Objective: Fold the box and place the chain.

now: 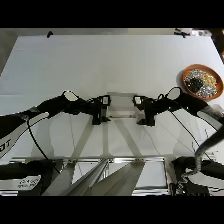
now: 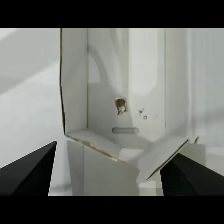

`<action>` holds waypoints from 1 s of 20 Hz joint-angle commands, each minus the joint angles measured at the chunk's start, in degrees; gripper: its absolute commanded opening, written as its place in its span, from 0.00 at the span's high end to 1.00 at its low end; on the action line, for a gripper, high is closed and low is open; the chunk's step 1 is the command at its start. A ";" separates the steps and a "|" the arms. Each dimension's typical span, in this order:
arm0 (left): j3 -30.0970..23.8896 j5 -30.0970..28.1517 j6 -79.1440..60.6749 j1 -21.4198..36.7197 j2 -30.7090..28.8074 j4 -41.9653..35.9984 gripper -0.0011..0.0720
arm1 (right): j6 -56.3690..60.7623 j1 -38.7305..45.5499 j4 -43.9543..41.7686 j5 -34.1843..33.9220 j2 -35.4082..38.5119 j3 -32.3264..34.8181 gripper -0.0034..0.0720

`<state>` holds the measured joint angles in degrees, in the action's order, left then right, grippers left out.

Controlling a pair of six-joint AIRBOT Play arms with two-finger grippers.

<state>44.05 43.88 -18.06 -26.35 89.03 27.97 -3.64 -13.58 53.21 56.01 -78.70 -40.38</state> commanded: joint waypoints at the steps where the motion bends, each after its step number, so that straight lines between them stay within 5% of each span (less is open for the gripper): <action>1: -0.02 0.04 0.07 0.07 0.00 -0.04 0.35 | 8.35 0.02 9.09 1.75 2.56 0.04 0.14; 3: -0.02 0.07 0.07 0.07 0.00 -0.04 0.35 | 8.35 0.02 10.54 2.12 4.74 0.04 0.25; 12: -0.02 0.48 0.07 0.07 0.00 -0.04 0.35 | 9.70 0.02 14.21 3.45 14.21 0.04 0.25; 20: -0.02 0.44 0.02 0.07 0.00 -0.07 0.35 | 4.42 0.00 -13.51 3.06 15.10 0.04 0.25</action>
<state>44.07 44.18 -17.98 -26.33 89.06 27.88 2.98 -13.56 49.01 59.16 -63.90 -40.27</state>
